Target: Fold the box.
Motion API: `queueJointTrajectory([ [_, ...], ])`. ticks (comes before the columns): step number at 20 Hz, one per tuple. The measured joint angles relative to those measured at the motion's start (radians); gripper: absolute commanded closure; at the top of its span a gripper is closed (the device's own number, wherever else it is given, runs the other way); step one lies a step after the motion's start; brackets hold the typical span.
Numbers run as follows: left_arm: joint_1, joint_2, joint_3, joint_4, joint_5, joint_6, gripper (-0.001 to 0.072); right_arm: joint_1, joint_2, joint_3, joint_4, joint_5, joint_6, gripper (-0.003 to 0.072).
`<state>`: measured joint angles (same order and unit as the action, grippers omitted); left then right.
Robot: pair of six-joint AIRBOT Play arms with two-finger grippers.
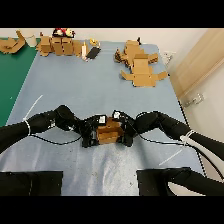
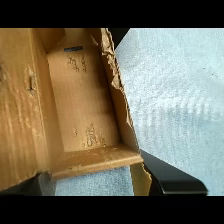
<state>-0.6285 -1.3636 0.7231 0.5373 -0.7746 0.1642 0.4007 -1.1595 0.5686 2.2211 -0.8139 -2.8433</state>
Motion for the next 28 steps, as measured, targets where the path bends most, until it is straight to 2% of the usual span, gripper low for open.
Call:
queueJointTrajectory([
  [6,0.0,0.0,0.0,0.003,-0.003,0.0,0.0094,0.002,0.0,0.0,0.005,0.0,0.005,0.0109],
  [7,0.0,0.0,0.0,0.004,-0.003,0.0,0.008,0.005,0.0,0.0,0.005,0.0,0.011,0.0155],
  [8,0.0,0.0,0.0,0.005,-0.004,-0.001,-0.0004,0.01,0.0,0.0,0.005,0.0,0.018,0.0268],
  [9,0.0,0.0,0.0,0.011,-0.009,-0.002,-0.0004,0.016,0.0,0.0,0.005,0.0,0.021,0.0283],
  [22,0.0,0.011,0.0,0.072,0.06,-0.079,-0.0004,0.041,-0.001,0.0,0.015,-0.037,0.035,0.0281],
  [28,0.042,0.042,0.001,0.205,0.027,-0.216,-0.0004,0.041,-0.001,0.0,0.008,-0.042,0.035,0.0281],
])
